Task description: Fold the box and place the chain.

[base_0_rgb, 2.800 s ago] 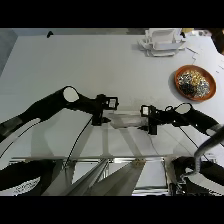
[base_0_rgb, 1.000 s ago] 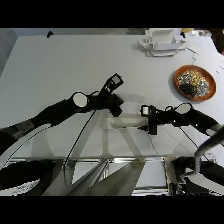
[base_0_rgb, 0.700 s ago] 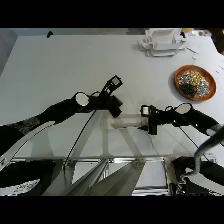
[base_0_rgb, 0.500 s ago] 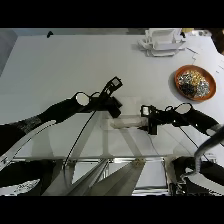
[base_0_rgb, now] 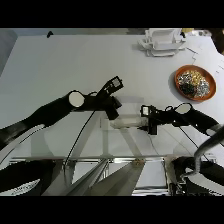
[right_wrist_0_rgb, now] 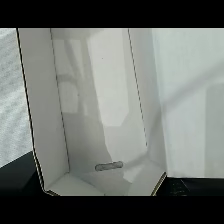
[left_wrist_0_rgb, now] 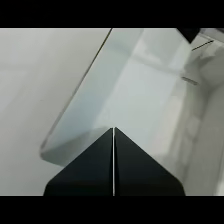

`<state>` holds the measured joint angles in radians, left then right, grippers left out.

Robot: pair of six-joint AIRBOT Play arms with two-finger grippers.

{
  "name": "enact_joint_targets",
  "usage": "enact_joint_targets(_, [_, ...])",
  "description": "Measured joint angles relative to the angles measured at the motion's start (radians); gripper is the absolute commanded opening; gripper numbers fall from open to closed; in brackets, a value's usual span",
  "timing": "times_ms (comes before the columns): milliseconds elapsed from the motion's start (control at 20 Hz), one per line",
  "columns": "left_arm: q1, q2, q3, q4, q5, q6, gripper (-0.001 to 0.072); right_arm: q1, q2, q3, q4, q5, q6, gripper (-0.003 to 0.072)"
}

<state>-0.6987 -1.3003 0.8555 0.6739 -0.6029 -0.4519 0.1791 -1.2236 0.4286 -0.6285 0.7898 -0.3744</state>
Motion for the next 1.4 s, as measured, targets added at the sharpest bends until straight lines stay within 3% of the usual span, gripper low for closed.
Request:
enact_joint_targets(200, [0.000, 0.086, 0.000, 0.244, -0.170, -0.113, 0.0008, 0.000, 0.000, 0.000, 0.000, 0.000, 0.000, 0.0310])
enact_joint_targets(350, [0.000, 0.086, 0.000, 0.333, -0.261, -0.161, 0.0008, 0.000, 0.000, 0.000, 0.000, 0.000, 0.000, 0.0310])
enact_joint_targets(550, [0.000, 0.038, 0.000, 0.401, -0.309, -0.185, 0.0008, 0.000, 0.000, 0.000, 0.000, 0.000, 0.000, 0.0310])
enact_joint_targets(850, [0.013, -0.060, 0.000, 0.451, -0.296, -0.187, 0.0006, 0.000, 0.000, 0.000, 0.000, 0.002, 0.000, 0.0310])
enact_joint_targets(1300, [0.032, -0.128, 0.000, 0.467, -0.226, -0.150, 0.0012, 0.000, 0.000, 0.000, 0.001, 0.002, -0.001, 0.0310])
enact_joint_targets(1350, [0.032, -0.130, 0.000, 0.467, -0.224, -0.140, 0.0027, 0.000, 0.000, 0.000, 0.000, 0.003, -0.001, 0.0310])
enact_joint_targets(1400, [0.032, -0.132, 0.000, 0.465, -0.223, -0.120, 0.0149, 0.000, 0.000, 0.000, 0.000, 0.003, -0.001, 0.0310])
